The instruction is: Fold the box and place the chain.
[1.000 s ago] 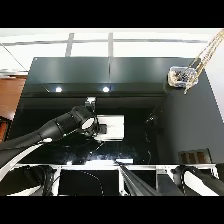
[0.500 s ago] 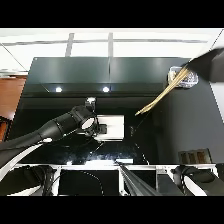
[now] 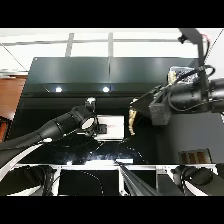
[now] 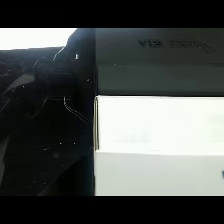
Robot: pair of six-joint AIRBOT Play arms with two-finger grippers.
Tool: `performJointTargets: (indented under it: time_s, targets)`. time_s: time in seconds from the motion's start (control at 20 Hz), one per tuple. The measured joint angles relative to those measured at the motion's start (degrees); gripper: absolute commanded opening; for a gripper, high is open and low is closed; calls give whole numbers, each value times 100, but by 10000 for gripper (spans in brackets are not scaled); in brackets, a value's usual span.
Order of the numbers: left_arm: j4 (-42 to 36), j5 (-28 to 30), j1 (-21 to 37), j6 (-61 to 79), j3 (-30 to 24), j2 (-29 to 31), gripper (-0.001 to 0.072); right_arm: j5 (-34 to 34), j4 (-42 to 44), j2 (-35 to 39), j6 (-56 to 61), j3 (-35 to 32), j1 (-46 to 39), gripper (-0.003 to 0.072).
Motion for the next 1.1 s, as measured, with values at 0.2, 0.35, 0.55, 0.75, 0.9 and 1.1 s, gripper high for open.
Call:
performJointTargets:
  time_s: [0.2, 0.35, 0.55, 0.75, 0.9, 1.1]
  targets:
    - [2, 2, 0, 0, 0, 0, 30, -551, 155, -28, 39, -118, 260, 40]
    - [2, 2, 0, 0, 0, 0, 30, -702, 136, -160, 50, -151, 317, 40]
    - [2, 2, 0, 0, 0, 0, 30, -704, -103, -400, 114, -251, 345, 41]
    - [2, 2, 0, 0, 0, 0, 29, -656, -334, -531, 234, -660, 352, 41]
    - [2, -4, 0, 0, 0, 0, 30, -756, -393, -564, 304, -1163, 352, 41]
    - [0, -9, 0, 0, 0, 0, 30, -1113, -243, -634, 367, -1775, 382, 41]
